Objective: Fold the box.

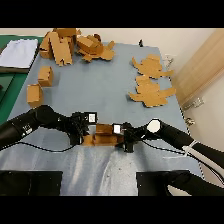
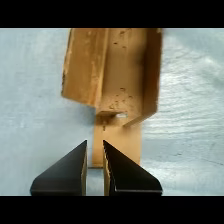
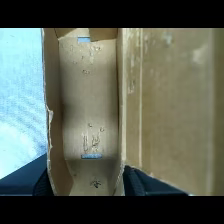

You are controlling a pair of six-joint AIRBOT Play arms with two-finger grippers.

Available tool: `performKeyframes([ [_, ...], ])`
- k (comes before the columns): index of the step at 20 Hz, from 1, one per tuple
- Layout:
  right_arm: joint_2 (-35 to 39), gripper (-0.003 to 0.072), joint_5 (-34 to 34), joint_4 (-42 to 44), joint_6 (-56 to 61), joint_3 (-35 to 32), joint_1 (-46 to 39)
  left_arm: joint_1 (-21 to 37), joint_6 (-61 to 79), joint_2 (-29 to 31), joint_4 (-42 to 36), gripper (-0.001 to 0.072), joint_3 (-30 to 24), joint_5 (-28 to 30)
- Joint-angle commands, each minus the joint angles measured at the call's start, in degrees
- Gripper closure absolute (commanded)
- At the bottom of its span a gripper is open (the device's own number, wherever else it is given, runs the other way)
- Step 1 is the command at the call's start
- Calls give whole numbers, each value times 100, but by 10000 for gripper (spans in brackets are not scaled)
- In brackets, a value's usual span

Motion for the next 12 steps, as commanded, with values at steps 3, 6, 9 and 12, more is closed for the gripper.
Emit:
performKeyframes([
  [3, 4, 227, 17, 0, -26, -2, 2, -295, -7, 7, 4, 539, 7, -142],
  [6, 4, 227, 17, 0, -26, -2, 2, -299, -114, 7, 98, 539, 7, -337],
  [9, 4, 227, 17, 0, -26, -2, 2, -302, -258, 7, 313, 539, 7, -334],
  [12, 4, 227, 17, 0, -26, -2, 2, -387, -258, -72, 205, 539, 7, -227],
])
